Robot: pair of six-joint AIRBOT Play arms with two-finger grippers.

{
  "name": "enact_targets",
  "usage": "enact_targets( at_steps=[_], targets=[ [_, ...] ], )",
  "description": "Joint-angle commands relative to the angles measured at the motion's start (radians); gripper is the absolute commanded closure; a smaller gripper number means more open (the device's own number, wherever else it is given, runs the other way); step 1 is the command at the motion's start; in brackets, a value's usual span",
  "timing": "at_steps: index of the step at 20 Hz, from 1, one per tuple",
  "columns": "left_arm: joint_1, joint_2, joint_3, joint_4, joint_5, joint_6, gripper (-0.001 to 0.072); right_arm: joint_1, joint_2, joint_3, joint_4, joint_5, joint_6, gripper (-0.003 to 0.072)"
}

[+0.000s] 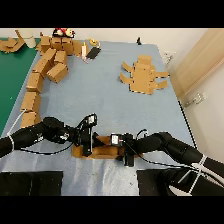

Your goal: Fold the box.

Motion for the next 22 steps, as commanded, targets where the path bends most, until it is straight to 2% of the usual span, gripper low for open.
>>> enact_targets(
  at_steps=[1,6,7,8,12,13,14,19,21,22],
  targets=[
    [0.001,0.001,0.001,-0.003,0.003,0.002,0.0698,0.001,-0.001,0.0,0.001,0.0,0.0,0.0319],
    [-0.001,0.001,0.009,-0.087,0.023,0.005,0.0698,0.001,0.0,0.001,0.003,0.0,0.0,0.0317],
    [-0.001,0.001,0.009,-0.087,0.023,0.005,0.0698,0.001,0.0,0.002,0.005,0.0,0.0,0.0287],
    [-0.001,0.001,0.009,-0.087,0.023,0.005,0.0698,0.001,0.0,0.002,0.012,0.002,0.0,0.0225],
    [-0.001,0.0,0.009,-0.087,0.023,0.005,0.0698,0.001,0.002,0.005,0.014,0.005,0.0,0.0203],
    [-0.001,0.0,0.009,-0.087,0.023,0.005,0.0698,0.001,0.002,0.009,0.014,0.005,0.0,0.0133],
    [-0.001,0.0,0.009,-0.087,0.024,0.005,0.0697,0.001,0.002,0.012,0.014,0.008,0.001,0.0099],
    [-0.001,0.0,0.009,-0.087,0.03,0.005,0.0698,0.001,0.001,0.012,0.013,0.008,0.001,0.0125],
    [-0.001,0.0,0.009,-0.087,0.03,0.005,0.0698,0.001,0.001,0.012,0.012,0.008,0.001,0.0235],
    [-0.001,0.0,0.009,-0.087,0.03,0.004,0.0698,0.001,0.001,0.012,0.013,0.007,0.0,0.0235]
  ],
)
